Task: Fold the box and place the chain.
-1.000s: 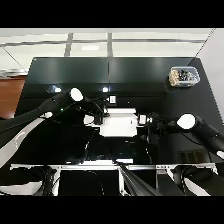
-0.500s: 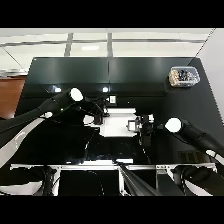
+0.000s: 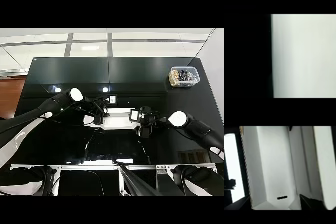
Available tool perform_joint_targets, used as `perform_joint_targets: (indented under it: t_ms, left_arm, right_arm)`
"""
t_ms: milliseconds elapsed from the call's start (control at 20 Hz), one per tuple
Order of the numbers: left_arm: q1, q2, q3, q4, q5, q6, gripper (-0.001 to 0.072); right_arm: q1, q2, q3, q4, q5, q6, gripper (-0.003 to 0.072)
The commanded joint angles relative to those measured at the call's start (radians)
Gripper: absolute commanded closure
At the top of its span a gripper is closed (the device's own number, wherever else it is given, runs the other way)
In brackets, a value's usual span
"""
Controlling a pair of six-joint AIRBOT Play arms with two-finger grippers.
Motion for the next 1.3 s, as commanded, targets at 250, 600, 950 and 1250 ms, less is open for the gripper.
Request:
perform_joint_targets:
  t_ms: [250, 600, 950, 1250]
  left_arm:
    - [0.001, 0.0, 0.0, 0.0, -0.023, 0.0, 0.0682]
    - [0.001, 0.0, 0.0, 0.0, -0.023, 0.0, 0.0682]
    - [0.001, 0.0, 0.0, 0.0, -0.025, 0.0, 0.0682]
    - [0.001, 0.0, 0.0, 0.0, -0.025, 0.0, 0.0682]
  right_arm:
    - [-0.021, 0.004, 0.019, 0.005, -0.055, -0.015, -0.002]
    - [-0.095, -0.018, 0.019, 0.075, 0.023, -0.086, -0.002]
    - [-0.095, -0.134, 0.019, 0.254, 0.088, -0.266, -0.002]
    - [-0.1, -0.208, 0.019, 0.22, 0.098, -0.292, -0.002]
